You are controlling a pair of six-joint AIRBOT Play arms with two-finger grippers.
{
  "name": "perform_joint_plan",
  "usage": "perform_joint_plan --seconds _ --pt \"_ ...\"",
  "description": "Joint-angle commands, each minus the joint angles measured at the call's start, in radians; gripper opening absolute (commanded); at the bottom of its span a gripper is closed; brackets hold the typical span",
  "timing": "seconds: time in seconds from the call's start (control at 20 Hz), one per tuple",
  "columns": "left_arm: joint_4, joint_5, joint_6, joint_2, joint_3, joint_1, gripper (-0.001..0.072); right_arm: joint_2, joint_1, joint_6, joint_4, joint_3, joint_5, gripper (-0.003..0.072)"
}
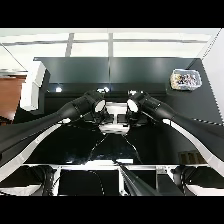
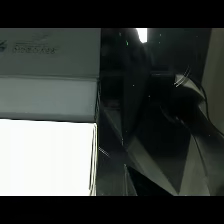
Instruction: Fold the box and place the chain.
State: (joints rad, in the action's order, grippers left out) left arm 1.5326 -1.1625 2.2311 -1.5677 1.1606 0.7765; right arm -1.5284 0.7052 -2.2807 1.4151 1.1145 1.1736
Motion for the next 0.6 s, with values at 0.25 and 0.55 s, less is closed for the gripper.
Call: perform_joint_plan --seconds 0.25,0.55 --pt "0.000 0.001 0.000 -0.001 0.000 0.000 0.0028 -0.008 0.000 0.019 0.000 0.001 -0.007 0.0295" --pt "0.000 0.001 0.000 -0.001 0.000 0.000 0.0028 -0.009 0.000 0.037 -0.004 0.001 -0.010 0.0086"
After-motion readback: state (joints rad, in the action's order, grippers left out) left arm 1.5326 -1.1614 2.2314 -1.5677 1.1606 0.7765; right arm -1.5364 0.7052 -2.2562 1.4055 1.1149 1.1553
